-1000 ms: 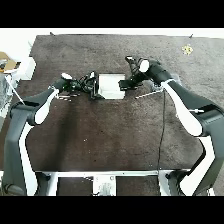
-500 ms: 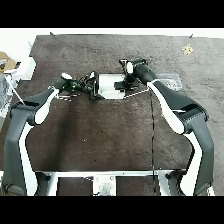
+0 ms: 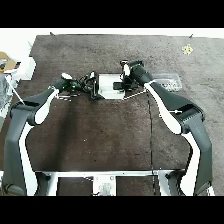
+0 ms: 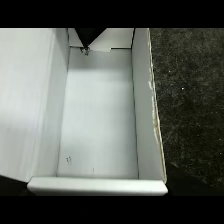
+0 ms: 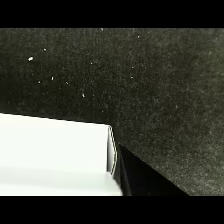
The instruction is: Fold the box and place the chain.
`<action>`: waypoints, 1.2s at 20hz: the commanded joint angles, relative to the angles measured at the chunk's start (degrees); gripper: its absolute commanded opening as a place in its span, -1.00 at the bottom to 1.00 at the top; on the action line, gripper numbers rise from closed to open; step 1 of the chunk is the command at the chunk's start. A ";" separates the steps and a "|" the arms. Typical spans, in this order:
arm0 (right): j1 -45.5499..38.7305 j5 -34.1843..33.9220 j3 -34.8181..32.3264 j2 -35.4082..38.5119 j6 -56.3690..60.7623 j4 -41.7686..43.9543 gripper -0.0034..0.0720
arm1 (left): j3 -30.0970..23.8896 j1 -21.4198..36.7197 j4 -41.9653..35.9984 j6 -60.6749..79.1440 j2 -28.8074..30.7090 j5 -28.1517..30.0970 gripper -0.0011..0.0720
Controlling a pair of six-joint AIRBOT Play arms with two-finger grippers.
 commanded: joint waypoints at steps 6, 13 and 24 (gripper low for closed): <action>0.09 -0.13 0.07 -0.48 1.77 -0.66 -0.68 | 0.02 0.00 0.00 0.00 0.00 -0.02 -0.22; 0.09 -1.68 0.09 -0.46 2.40 -0.79 -0.77 | 0.02 0.02 0.00 0.00 0.00 -0.02 -0.22; -0.13 1.16 0.20 2.91 -2.43 -0.15 0.04 | 0.02 0.00 0.02 0.00 0.00 -0.02 -0.22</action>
